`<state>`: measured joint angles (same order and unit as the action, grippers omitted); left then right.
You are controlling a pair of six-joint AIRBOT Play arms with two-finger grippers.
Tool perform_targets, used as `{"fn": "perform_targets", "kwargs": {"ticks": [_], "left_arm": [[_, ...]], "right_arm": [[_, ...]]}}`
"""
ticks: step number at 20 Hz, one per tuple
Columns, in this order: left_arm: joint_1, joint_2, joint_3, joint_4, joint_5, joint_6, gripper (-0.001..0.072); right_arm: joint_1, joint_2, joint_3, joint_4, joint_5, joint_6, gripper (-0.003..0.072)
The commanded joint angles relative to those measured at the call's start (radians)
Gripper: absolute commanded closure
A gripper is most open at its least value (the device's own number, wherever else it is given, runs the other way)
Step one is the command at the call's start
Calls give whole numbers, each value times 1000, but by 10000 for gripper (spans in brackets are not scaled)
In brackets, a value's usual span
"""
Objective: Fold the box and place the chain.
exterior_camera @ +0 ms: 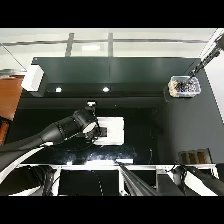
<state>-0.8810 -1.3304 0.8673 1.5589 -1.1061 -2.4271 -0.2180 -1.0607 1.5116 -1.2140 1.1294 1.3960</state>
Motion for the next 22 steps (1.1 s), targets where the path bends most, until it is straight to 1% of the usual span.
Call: {"fn": "perform_targets", "kwargs": {"ticks": [1, 5, 9, 11, 13, 15, 16, 19, 22], "left_arm": [[0, 0, 0, -1, 2, 1, 683], [0, 0, 0, -1, 2, 0, 684], [0, 0, 0, -1, 2, 0, 684], [0, 0, 0, 0, 2, 0, 683], [0, 0, 0, 0, 3, 0, 683], [0, 0, 0, 0, 3, 0, 683], [0, 0, 0, 0, 3, 0, 683], [0, 0, 0, 0, 4, 0, 683], [0, 0, 0, -1, 3, 0, 683]], "right_arm": [[6, 100, 29, 227, 168, -150, 669], [100, 174, 29, 258, 254, -174, 669], [266, 190, 26, 264, 383, -200, 669], [355, 190, 3, 264, 437, -200, 669], [449, 190, -47, 269, 456, -198, 669], [539, 190, -123, 275, 439, -190, 668], [583, 190, -165, 276, 412, -183, 669], [695, 187, -299, 279, 300, -173, 669], [767, 171, -409, 300, 185, -158, 669]]}}
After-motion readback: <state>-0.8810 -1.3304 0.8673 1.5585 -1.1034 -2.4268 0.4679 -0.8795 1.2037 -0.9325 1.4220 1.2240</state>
